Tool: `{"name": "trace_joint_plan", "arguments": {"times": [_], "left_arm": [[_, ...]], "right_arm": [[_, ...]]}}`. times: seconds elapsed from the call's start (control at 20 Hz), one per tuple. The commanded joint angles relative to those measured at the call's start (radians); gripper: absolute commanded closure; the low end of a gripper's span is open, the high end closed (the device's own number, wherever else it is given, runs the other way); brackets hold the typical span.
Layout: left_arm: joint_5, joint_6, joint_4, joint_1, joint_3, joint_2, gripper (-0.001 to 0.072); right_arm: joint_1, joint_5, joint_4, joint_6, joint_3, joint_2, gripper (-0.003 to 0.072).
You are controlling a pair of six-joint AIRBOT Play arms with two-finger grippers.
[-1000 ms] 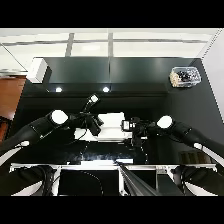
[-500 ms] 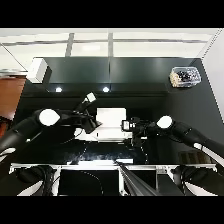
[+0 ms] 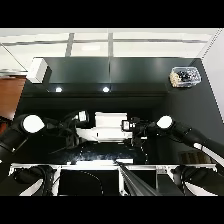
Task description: Fold the box and place the chain.
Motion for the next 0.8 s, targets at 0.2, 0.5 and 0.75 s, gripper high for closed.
{"name": "trace_joint_plan", "arguments": {"times": [0.2, 0.5, 0.75], "left_arm": [[0.220, 0.157, -0.132, -0.036, -0.078, -0.079, 0.0021], [0.190, 0.236, -0.182, -0.037, -0.050, -0.169, 0.0077], [0.191, 0.289, -0.263, -0.050, -0.049, -0.187, 0.0363]], "right_arm": [[0.001, 0.000, 0.000, 0.000, 0.000, 0.000, 0.0623], [0.001, 0.000, 0.000, 0.000, 0.000, 0.000, 0.0623], [0.001, 0.000, 0.000, 0.000, 0.000, 0.000, 0.0623]]}}
